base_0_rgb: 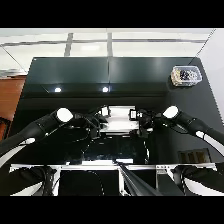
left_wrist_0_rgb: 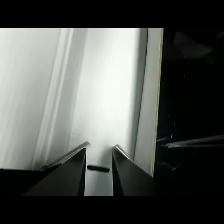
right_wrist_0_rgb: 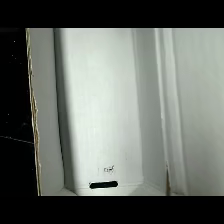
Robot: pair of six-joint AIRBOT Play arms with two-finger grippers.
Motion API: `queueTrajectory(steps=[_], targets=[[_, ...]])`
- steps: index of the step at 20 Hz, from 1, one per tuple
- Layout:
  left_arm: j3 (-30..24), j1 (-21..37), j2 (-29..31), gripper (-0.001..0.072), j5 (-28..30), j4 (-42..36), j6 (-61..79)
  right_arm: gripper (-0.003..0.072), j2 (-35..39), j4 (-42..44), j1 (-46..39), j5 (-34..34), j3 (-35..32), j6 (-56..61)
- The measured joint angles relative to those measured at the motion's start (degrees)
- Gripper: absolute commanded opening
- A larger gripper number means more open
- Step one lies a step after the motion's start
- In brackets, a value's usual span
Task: Fold the box and place the chain.
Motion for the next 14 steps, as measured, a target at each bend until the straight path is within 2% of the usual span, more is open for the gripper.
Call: queueTrajectory(steps=[2,3,4,5,6,7,8,9,10,11,12,13,14], targets=[[0.0,0.0,-1.2,0.0196,0.3,-3.0,0.5,0.0108,0.0,0.0,0.0,0.0,0.0,0.0],[0.0,0.0,-1.6,0.0126,0.5,-4.1,0.7,0.0108,0.0,0.0,0.0,0.0,0.0,0.0],[0.0,0.0,-1.9,0.0024,0.6,-4.7,0.8,0.0108,0.0,0.0,0.0,0.0,0.0,0.0],[0.0,0.0,-2.2,0.0026,0.6,-5.3,0.9,0.0108,0.0,0.0,0.0,0.0,0.0,0.0],[0.0,0.0,-2.4,0.0121,0.5,-5.8,1.1,0.0108,0.0,0.0,0.0,0.0,0.0,0.0],[0.0,0.0,-2.5,0.0303,0.3,-6.0,1.1,0.0107,0.0,0.0,0.0,0.0,0.0,0.0],[0.0,0.0,-2.6,0.0253,0.1,-6.4,1.0,0.0108,0.0,0.0,0.0,0.0,0.0,0.0],[0.0,-0.1,-2.6,0.0113,0.0,-6.6,0.8,0.0108,0.0,0.0,0.0,0.0,0.0,0.0],[0.0,0.0,-2.6,0.0167,0.0,-6.6,0.7,0.0108,0.0,0.0,0.0,0.0,0.0,0.0],[0.0,0.0,-2.6,0.0352,-0.2,-6.6,0.6,0.0108,0.0,0.0,0.0,0.0,0.0,0.0],[0.0,-0.1,-2.6,0.027,-0.4,-6.8,0.5,0.0108,0.0,0.0,0.0,0.0,0.0,0.0],[0.1,0.0,-2.5,0.0056,-0.4,-6.8,-0.1,0.0108,0.0,0.0,0.0,0.0,0.0,0.0],[0.4,0.1,-2.3,0.0025,-0.9,-6.2,-0.6,0.0108,0.0,0.0,0.0,0.0,0.0,0.0]])
